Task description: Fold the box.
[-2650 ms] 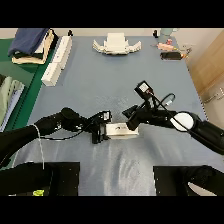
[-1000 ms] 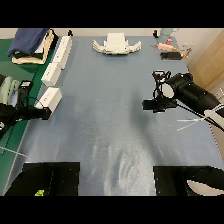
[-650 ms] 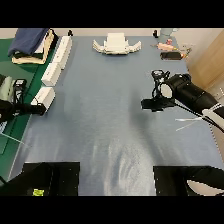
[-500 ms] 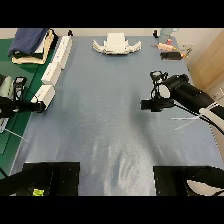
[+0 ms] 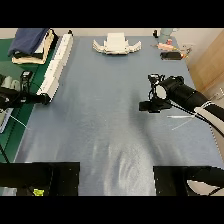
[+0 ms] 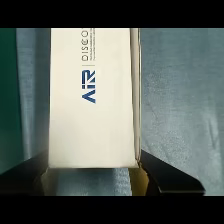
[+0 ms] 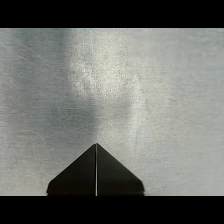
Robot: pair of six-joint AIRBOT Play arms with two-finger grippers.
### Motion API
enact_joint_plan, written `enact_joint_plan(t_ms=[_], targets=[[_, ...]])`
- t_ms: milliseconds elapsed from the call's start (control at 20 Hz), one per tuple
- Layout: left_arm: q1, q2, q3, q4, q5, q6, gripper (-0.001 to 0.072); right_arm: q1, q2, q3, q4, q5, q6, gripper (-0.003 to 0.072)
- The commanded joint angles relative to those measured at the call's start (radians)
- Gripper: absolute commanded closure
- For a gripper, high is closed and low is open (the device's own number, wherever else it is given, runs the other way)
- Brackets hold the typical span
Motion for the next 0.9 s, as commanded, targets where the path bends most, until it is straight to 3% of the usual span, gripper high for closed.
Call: enact_joint_plan(t_ms=[0, 850], targets=[[-0.049, -0.032, 0.013, -0.01, 0.101, 0.008, 0.0265, 0.0, -0.002, 0.0, 0.01, -0.004, 0.0, 0.0682], [-0.048, -0.039, 0.013, -0.01, 0.119, -0.05, 0.0264, 0.002, -0.002, 0.0, 0.034, -0.004, 0.0, 0.0682]])
